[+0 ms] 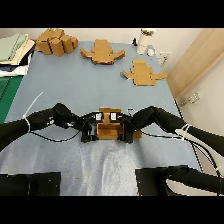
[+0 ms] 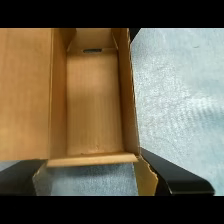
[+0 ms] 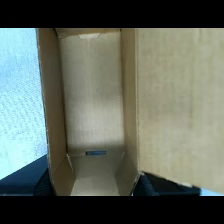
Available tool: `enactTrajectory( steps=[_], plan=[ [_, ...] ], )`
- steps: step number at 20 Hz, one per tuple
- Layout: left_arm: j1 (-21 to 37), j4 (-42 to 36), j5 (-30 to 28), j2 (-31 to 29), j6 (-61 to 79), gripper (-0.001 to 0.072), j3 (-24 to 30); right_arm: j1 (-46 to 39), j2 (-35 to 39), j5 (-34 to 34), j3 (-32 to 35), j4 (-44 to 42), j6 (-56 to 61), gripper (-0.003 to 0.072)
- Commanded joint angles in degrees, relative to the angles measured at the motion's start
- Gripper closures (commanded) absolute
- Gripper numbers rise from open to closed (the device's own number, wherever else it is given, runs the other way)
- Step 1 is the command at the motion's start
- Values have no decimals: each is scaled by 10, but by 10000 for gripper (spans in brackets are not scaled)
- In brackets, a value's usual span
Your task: Fold the box.
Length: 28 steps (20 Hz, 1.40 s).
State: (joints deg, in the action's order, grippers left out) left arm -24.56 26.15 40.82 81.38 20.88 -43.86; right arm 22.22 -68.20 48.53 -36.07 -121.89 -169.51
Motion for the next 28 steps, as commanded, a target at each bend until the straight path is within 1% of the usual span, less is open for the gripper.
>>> enactTrajectory(
  steps=[1, 6, 7, 8, 28],
  plan=[
    [-5, -6, -3, 6, 7, 11, -3, 0, 0, 0, 0, 0, 0, 176],
    [-8, -5, -8, 6, 5, 15, -4, 0, 0, 0, 0, 0, 0, 177],
    [-8, -5, -9, 6, 4, 113, -4, 0, 0, 0, 0, 0, 0, 176],
    [-8, -5, -8, 7, 4, 181, -4, 0, 0, 0, 0, 0, 0, 176],
    [-8, -5, -8, 6, 3, 181, -4, 0, 0, 0, 0, 0, 0, 176]
  ],
)
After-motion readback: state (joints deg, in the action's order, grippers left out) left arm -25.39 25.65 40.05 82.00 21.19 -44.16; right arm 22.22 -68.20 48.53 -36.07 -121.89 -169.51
